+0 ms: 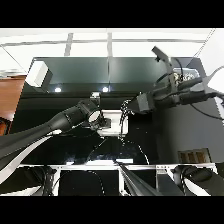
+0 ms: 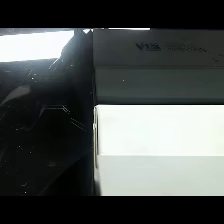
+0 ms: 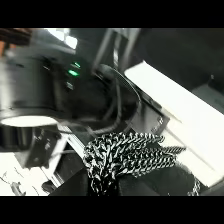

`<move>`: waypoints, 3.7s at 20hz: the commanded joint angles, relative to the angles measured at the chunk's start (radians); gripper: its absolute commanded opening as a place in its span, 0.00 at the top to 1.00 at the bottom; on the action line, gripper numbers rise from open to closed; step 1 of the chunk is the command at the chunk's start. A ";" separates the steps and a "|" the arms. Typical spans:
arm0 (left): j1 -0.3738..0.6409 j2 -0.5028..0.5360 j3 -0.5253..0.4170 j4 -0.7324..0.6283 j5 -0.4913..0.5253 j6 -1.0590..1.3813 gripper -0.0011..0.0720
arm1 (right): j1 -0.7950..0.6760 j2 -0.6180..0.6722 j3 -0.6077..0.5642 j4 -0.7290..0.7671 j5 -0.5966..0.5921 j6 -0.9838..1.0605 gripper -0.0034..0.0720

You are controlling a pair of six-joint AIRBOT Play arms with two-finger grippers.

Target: Fold the box and place the chain.

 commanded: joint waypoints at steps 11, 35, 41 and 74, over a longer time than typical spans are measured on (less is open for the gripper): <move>0.000 0.000 0.001 0.000 0.000 0.000 0.95 | -0.055 0.001 0.241 0.135 0.053 -0.001 0.94; 0.000 0.000 0.001 0.000 0.001 0.000 0.95 | 0.023 -0.002 -0.142 -0.033 -0.068 0.031 0.94; 0.000 0.000 0.001 0.000 0.001 0.000 0.95 | 0.063 -0.030 -0.217 -0.016 -0.135 0.032 0.94; 0.006 0.062 0.038 0.001 -0.021 -0.007 0.29 | -0.068 0.001 -0.264 -0.413 -0.025 0.036 0.69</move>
